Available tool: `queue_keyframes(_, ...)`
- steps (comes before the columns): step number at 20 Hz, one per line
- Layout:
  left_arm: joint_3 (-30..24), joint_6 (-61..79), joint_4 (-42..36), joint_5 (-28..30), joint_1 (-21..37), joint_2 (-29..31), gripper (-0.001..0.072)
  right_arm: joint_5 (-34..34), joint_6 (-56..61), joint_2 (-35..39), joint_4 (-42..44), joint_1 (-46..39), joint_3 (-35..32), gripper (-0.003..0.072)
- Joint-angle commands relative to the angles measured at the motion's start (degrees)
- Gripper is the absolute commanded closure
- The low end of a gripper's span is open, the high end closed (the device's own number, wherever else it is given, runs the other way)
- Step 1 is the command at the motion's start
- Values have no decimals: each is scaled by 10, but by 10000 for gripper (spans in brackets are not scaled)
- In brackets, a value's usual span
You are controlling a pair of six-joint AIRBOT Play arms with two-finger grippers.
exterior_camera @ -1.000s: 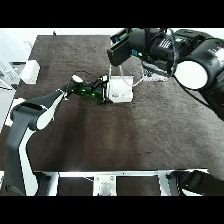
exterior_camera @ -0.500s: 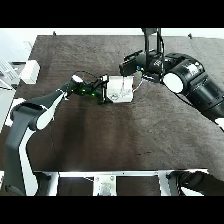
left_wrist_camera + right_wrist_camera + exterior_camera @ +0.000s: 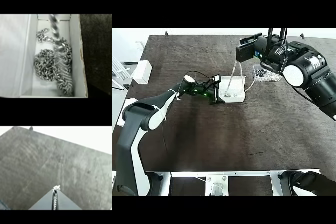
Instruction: Fold the box and place the chain.
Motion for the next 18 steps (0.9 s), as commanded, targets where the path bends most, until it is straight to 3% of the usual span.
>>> queue_keyframes(1, 0, 0, 0, 0, 0, 0, 361, -9, -1, 0, -3, -3, 4, 681)
queue_keyframes(8, 0, 0, 0, 0, 0, 0, 361, 5, 63, -23, 12, -3, -92, 681)
queue_keyframes(15, 0, 0, 0, 0, 0, 0, 361, -36, 90, -196, 12, -5, -133, 658)
queue_keyframes(17, 0, 0, 0, 0, 0, 0, 361, -36, 90, -189, 10, -10, -131, 254)
queue_keyframes(18, 0, 0, 0, 0, 0, 0, 361, -36, 87, -181, 9, -16, -130, 202)
